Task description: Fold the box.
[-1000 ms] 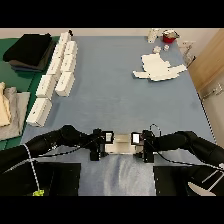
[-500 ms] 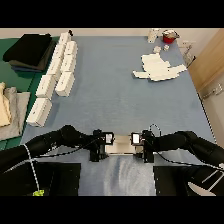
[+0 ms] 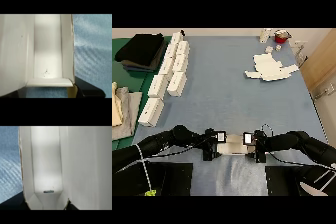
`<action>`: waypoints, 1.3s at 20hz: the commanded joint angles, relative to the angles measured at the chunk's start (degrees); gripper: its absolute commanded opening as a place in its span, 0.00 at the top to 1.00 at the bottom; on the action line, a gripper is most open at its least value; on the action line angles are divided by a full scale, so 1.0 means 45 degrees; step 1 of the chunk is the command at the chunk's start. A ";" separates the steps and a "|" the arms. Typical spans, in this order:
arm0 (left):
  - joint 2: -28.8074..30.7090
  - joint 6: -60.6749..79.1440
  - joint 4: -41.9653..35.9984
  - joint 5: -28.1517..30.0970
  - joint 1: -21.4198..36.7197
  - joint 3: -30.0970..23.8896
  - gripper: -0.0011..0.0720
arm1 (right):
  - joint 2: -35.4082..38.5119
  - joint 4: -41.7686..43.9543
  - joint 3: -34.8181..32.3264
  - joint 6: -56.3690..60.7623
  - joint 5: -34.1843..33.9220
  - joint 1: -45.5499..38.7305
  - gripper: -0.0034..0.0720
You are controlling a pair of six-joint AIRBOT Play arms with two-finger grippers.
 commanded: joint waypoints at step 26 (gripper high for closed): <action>-0.0005 0.0034 -0.0039 -0.0068 0.0005 -0.0005 0.36 | -0.0005 0.0005 0.0005 -0.0005 -0.0005 0.0000 0.38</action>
